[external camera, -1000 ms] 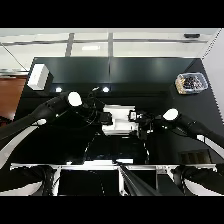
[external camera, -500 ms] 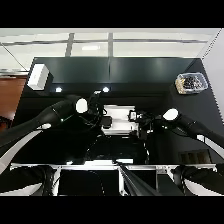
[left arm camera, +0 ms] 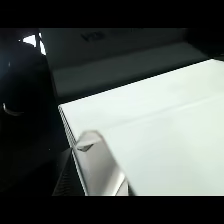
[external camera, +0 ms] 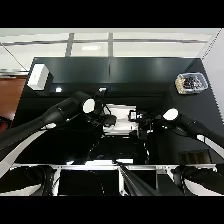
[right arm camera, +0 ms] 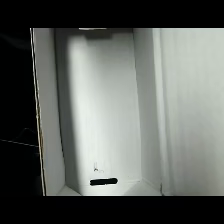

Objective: Fold the box and place the chain.

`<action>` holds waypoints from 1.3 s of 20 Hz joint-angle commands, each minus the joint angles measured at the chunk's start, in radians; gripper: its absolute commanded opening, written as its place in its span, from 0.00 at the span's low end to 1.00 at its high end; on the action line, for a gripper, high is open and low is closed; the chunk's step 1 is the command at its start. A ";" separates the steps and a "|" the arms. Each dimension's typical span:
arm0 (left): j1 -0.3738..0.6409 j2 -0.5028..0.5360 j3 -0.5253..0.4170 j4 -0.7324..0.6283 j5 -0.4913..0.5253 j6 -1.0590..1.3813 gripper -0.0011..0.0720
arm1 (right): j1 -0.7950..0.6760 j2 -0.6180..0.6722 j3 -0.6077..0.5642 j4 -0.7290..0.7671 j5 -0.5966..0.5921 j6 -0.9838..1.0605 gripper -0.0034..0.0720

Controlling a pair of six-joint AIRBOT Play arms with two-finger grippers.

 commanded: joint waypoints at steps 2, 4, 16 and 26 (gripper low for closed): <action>-0.039 -0.002 0.017 0.082 -0.022 -0.123 0.52 | 0.000 0.000 -0.001 0.000 0.000 0.000 0.37; -0.058 -0.003 0.017 0.138 -0.023 -0.176 0.52 | 0.000 0.000 -0.001 0.000 0.000 0.000 0.37; -0.106 -0.161 0.175 0.328 -0.229 -0.272 0.49 | 0.000 0.000 -0.001 0.000 0.000 0.000 0.37; -0.111 -0.165 0.163 0.308 -0.162 -0.418 0.49 | 0.000 0.000 -0.001 0.000 0.000 0.000 0.37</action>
